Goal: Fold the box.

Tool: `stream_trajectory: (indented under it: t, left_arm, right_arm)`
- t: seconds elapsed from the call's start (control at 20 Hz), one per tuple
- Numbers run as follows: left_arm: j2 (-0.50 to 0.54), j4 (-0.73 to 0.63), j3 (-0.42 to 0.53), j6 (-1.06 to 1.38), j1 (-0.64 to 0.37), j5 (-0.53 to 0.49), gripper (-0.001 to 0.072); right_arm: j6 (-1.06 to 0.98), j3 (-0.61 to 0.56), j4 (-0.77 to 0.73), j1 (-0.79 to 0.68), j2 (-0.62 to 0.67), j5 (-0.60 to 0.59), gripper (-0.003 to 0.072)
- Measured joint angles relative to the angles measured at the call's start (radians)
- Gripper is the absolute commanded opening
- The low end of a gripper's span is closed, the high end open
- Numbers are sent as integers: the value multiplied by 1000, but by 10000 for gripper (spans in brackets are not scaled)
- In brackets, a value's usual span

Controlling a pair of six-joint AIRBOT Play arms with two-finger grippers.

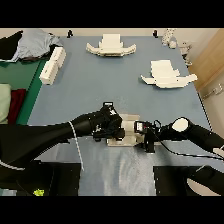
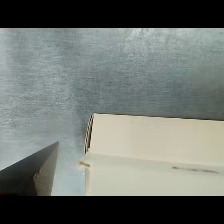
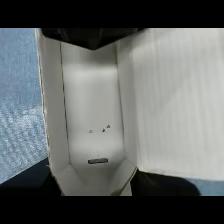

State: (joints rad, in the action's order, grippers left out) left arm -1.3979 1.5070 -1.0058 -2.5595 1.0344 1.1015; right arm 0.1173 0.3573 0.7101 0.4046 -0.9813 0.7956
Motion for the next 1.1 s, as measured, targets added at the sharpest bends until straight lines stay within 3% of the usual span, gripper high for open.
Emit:
stream_trajectory:
  t: [0.25,0.45,0.55,0.85,1.1]
  left_arm:
    - [34,0,-13,25,0,63,682]
    - [72,-1,-88,117,-1,146,640]
    - [88,-1,-151,177,-1,214,28]
    - [128,-3,-252,474,-1,338,12]
    - [214,-73,-180,753,-2,213,12]
  right_arm:
    - [0,0,0,0,0,0,502]
    - [0,0,0,0,0,0,502]
    - [0,0,0,0,0,0,502]
    - [0,0,1,0,0,0,502]
    - [0,0,1,0,0,0,502]
